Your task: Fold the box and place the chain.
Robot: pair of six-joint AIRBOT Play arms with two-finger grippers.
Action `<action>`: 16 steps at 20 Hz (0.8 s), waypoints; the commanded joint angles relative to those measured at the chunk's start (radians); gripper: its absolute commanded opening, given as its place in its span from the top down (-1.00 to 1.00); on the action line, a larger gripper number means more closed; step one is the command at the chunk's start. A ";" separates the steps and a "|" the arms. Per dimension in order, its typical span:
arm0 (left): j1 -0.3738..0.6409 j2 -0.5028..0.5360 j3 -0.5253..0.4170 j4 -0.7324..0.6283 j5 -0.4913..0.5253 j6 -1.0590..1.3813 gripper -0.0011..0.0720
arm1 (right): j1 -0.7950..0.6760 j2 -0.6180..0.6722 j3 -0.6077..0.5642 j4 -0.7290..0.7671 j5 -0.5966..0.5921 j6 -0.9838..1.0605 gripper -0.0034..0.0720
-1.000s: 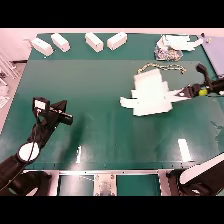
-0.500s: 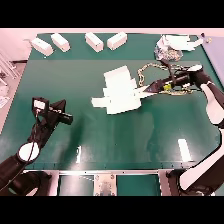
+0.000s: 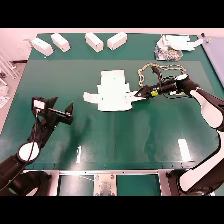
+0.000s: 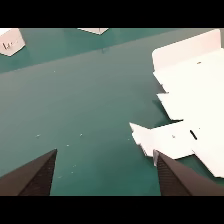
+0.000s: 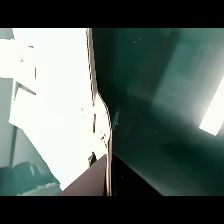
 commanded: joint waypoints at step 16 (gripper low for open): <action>0.192 0.000 0.122 -0.030 -0.257 0.001 -0.53 | 0.005 0.056 -0.054 -0.030 -0.070 -0.036 0.90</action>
